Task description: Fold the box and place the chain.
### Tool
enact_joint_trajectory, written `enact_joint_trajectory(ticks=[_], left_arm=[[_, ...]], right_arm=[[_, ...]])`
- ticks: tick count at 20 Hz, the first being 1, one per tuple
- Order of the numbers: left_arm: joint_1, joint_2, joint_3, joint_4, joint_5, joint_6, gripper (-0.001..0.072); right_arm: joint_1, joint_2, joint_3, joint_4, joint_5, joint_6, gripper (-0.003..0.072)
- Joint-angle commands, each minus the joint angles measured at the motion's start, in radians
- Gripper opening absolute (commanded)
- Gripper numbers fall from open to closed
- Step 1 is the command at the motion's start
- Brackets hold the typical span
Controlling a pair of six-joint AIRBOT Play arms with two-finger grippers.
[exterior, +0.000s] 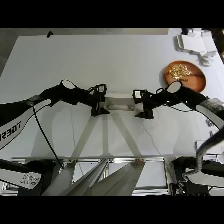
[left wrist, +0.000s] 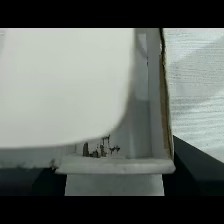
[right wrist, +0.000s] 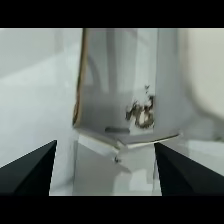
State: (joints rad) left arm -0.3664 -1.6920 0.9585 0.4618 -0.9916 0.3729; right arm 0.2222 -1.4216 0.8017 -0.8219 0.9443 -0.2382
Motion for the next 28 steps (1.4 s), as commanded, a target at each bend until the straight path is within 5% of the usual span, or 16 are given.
enact_joint_trajectory(ticks=[1, 3, 7, 14, 17, 19, 28], left_arm=[[0.0, -0.001, 0.0, 0.0, 0.0, 0.0, 0.0077], [0.0, -0.001, 0.0, 0.0, 0.0, 0.0, 0.0077], [0.0, -0.001, 0.0, 0.0, 0.0, 0.0, 0.0077], [0.0, -0.001, 0.0, 0.0, 0.0, 0.0, 0.0077], [0.0, -0.001, 0.0, 0.0, 0.0, 0.0, 0.0077], [0.0, -0.001, 0.0, 0.0, 0.0, 0.0, 0.0077], [0.0, -0.001, 0.0, 0.0, 0.0, 0.0, 0.0077]], right_arm=[[0.0, 0.056, 0.0, -0.143, -0.013, 0.086, 0.0575], [0.0, 0.068, 0.0, -0.14, -0.014, 0.111, 0.0301], [0.001, 0.069, 0.0, -0.057, -0.013, 0.11, 0.0225], [0.001, 0.066, 0.0, 0.14, 0.018, 0.106, 0.0229], [0.001, 0.066, 0.0, 0.149, 0.022, 0.106, 0.0225], [0.001, 0.064, 0.0, 0.149, 0.022, 0.106, 0.0155], [0.001, 0.064, 0.0, 0.119, 0.032, 0.108, 0.0186]])
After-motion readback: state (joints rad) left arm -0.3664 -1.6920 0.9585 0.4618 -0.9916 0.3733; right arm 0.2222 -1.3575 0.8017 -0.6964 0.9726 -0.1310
